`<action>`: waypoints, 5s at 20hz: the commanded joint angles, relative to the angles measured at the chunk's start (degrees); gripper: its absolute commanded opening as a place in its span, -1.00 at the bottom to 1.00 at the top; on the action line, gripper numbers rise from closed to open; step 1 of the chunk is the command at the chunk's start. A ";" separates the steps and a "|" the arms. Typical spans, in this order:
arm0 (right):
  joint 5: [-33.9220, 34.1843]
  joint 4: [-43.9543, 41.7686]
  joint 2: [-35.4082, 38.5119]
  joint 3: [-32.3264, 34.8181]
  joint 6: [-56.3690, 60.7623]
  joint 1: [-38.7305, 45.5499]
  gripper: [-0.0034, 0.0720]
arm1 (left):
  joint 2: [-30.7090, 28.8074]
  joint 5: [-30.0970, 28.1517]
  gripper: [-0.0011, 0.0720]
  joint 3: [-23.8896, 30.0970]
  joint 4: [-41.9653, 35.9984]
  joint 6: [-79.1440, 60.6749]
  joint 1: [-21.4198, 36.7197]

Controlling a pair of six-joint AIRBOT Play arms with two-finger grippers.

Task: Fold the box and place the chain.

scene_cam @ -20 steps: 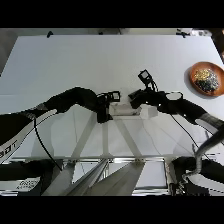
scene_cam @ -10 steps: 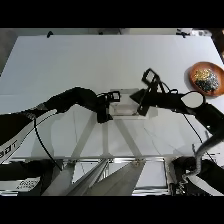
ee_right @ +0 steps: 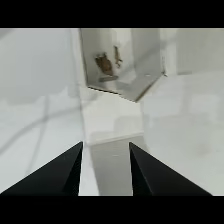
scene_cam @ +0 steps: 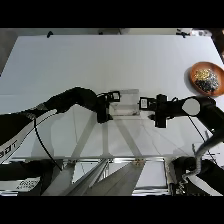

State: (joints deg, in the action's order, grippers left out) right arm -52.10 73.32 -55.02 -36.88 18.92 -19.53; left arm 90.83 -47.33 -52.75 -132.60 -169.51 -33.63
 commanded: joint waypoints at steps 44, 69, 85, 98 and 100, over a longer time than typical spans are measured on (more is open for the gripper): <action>9.51 -27.28 -17.25 0.00 -20.74 -0.04 -0.86 | 0.04 -0.02 -0.02 0.00 0.00 0.00 -0.04; 3.19 -7.02 5.92 -0.02 19.37 1.60 -0.87 | 0.04 -0.04 -0.02 0.00 0.00 0.00 -0.02; -12.83 -13.60 -7.28 0.00 50.69 29.40 -0.87 | 0.04 -0.02 -0.02 0.00 0.02 -0.02 -0.02; -8.13 -29.44 -24.76 0.02 40.30 28.30 -0.87 | 0.04 -0.04 -0.02 0.00 0.00 0.00 -0.04; -8.13 -30.45 -25.46 0.02 39.34 26.49 -0.87 | 0.04 -0.02 -0.02 0.00 0.00 -0.02 -0.04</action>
State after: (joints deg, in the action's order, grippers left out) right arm -60.64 45.43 -78.76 -36.91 60.03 8.54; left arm 90.83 -47.35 -52.73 -132.62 -169.51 -33.63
